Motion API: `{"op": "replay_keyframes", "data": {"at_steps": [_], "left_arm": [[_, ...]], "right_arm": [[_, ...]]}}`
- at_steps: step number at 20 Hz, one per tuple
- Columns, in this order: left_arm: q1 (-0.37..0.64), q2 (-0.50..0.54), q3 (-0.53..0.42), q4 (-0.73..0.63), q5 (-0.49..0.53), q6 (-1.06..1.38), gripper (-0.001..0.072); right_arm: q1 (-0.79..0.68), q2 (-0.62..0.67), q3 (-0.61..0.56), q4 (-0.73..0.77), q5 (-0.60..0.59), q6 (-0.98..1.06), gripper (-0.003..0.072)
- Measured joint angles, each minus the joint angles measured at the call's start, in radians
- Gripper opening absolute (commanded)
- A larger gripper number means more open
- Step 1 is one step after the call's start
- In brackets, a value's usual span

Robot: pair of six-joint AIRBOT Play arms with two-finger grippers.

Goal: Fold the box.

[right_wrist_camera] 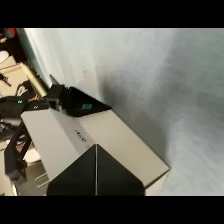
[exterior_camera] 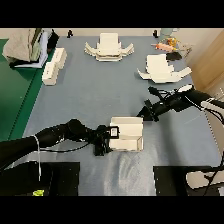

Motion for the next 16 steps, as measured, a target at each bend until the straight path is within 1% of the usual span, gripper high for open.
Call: {"op": "replay_keyframes", "data": {"at_steps": [2, 4, 7, 10, 16], "left_arm": [[0.000, 0.000, 0.000, 0.000, 0.000, 0.000, 0.0517], [0.000, 0.000, 0.000, 0.000, 0.000, 0.000, 0.0517], [0.000, 0.000, 0.000, 0.000, 0.000, 0.000, 0.0517], [0.000, 0.000, 0.000, 0.000, 0.000, 0.000, 0.0517], [0.000, 0.000, 0.000, 0.000, 0.000, 0.000, 0.0517]], "right_arm": [[0.006, -0.001, 0.000, 0.006, 0.029, -0.033, 0.0007], [0.036, 0.020, -0.001, -0.021, 0.043, -0.066, 0.0007], [0.113, 0.088, -0.020, -0.093, 0.010, -0.123, 0.0008], [0.200, 0.182, -0.061, -0.151, -0.094, -0.171, 0.0008], [0.402, 0.383, -0.177, -0.230, -0.351, -0.211, 0.0008]]}}
